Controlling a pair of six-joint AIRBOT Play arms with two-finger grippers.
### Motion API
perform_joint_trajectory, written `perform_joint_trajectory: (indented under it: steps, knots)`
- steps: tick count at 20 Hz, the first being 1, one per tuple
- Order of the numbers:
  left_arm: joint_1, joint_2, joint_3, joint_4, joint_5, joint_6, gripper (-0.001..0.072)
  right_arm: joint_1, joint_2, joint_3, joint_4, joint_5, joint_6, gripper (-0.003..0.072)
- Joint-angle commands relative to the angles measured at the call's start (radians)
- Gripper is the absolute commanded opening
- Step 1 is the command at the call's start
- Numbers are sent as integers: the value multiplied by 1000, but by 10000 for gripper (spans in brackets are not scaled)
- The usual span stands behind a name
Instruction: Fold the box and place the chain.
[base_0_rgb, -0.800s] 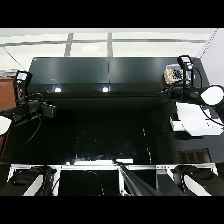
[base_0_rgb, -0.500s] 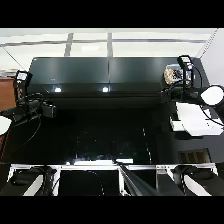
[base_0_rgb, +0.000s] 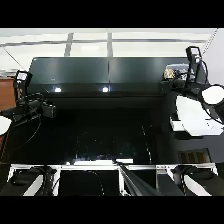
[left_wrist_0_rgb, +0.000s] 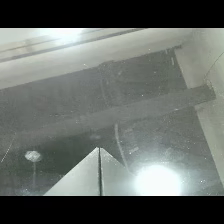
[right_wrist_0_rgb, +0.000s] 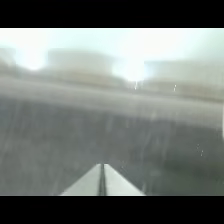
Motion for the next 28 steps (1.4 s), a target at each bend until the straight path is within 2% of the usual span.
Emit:
perform_joint_trajectory:
  steps: [1,2,5,7,9,12,15,18,20,21,23,24,25,26,27,28]
  knots:
    - [1,1,0,0,1,0,25,-2,-10,0,-17,-145,-8,569]
    - [1,1,0,0,6,0,24,-2,-16,0,-98,-124,-23,708]
    - [1,1,0,0,8,0,24,-72,-25,0,-324,90,84,708]
    - [1,1,0,-2,7,-1,25,-209,-35,0,-571,187,309,708]
    - [0,1,0,-3,7,-1,24,-414,-47,0,-688,232,401,707]
    - [0,1,0,-3,8,-1,24,-766,-83,19,-579,268,396,707]
    - [0,1,0,-3,8,-1,25,-1007,-189,130,-426,331,237,706]
    - [0,0,0,-3,8,-2,24,-1063,-383,304,-290,510,-47,706]
    - [0,0,0,-3,5,-3,30,-1047,-503,398,-279,664,-219,706]
    - [-2,0,0,-9,5,-3,96,-1041,-548,427,-278,693,-245,706]
    - [-2,-2,0,-39,5,-3,574,-1026,-599,442,-270,691,-283,706]
    - [-1,-10,0,-55,0,-8,669,-1017,-623,442,-271,691,-290,705]
    - [-2,-21,0,-55,-2,-29,671,-1011,-640,442,-269,689,-307,706]
    - [-2,-37,0,-59,-8,-42,678,-1002,-647,442,-260,669,-340,669]
    - [-2,-52,0,-60,-14,-56,683,-995,-642,443,-248,639,-359,393]
    - [-2,-64,0,-70,-23,-56,683,-989,-634,450,-238,626,-361,165]
